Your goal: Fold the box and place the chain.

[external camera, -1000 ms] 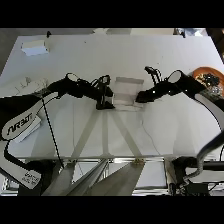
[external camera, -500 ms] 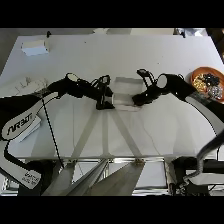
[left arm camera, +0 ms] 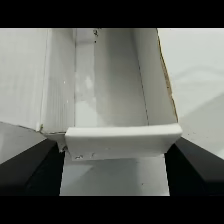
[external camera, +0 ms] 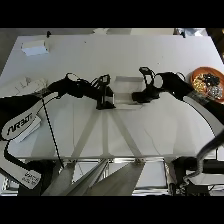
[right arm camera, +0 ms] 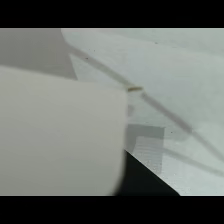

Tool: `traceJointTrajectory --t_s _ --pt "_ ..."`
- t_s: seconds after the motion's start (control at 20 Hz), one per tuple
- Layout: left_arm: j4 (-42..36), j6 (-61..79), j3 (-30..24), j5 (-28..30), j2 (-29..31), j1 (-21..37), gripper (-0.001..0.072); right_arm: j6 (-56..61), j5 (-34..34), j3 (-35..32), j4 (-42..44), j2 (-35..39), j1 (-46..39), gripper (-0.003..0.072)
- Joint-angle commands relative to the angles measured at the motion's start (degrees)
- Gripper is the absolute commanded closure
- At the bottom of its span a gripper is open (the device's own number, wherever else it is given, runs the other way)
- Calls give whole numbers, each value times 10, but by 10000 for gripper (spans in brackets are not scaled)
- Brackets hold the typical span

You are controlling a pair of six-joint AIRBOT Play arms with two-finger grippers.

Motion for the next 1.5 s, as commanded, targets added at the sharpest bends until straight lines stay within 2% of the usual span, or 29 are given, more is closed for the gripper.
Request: traceJointTrajectory --t_s 0.0,0.05,0.1,0.15,0.35,0.4,0.45,0.5,0.8,0.9,1.3,1.35,1.45 --pt "2 1 0 1 0 1 428 12 2 2 3 0 1 624" --pt "2 1 0 1 0 1 428 12 0 2 9 0 1 466" --pt "3 1 0 1 0 0 428 12 -2 2 10 1 1 373" --pt "2 1 0 1 0 1 428 12 -1 2 10 2 1 349" --pt "2 4 0 1 0 1 428 12 -3 2 7 20 1 347" --pt "2 8 0 1 0 1 428 12 -4 2 7 25 1 324" --pt "2 12 0 1 0 0 428 12 -6 2 7 31 1 241" --pt "2 15 0 1 0 0 428 12 -6 2 7 39 1 205" --pt "2 29 0 7 1 1 428 10 -2 2 7 46 0 220" --pt "2 29 0 12 1 0 428 10 -3 2 7 43 0 301" --pt "1 29 0 18 1 0 428 14 -16 2 34 -7 1 301" --pt "1 29 0 18 1 0 428 14 -19 2 40 -14 1 337" --pt "1 29 0 18 1 0 428 14 -19 2 47 -22 1 351"
